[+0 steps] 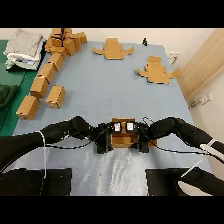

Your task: Fold the box.

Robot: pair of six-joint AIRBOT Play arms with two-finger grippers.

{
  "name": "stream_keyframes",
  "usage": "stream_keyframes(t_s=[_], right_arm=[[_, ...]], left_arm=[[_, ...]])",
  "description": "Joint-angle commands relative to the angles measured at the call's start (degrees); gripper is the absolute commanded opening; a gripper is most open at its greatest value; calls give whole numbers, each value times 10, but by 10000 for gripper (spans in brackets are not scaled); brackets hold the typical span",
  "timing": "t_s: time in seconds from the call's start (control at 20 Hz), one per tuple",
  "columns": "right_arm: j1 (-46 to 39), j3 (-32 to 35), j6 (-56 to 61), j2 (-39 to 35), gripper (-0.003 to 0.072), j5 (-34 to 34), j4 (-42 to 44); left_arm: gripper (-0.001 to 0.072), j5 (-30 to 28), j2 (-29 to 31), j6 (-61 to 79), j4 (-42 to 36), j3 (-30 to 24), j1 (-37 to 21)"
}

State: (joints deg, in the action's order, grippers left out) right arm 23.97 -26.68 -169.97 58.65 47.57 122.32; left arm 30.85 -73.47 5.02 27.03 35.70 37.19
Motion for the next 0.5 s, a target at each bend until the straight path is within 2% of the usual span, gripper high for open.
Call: stream_keyframes(t_s=[0.0, 0.25, 0.3, 0.35, 0.45], right_arm=[[0, 0, 0, 0, 556, -1, 0], [0, 0, 0, 0, 556, -1, 0], [0, 0, 0, 0, 556, -1, 0], [0, 0, 0, 0, 556, -1, 0], [0, 0, 0, 0, 556, -1, 0]], left_arm=[[700, 0, -10, -18, 13, 11, 4], [693, -2, -12, -73, 59, 14, 7], [531, -2, -11, -74, 60, 14, 7], [464, 3, -10, -74, 60, 16, 7], [464, 6, -11, -74, 60, 17, 7]])
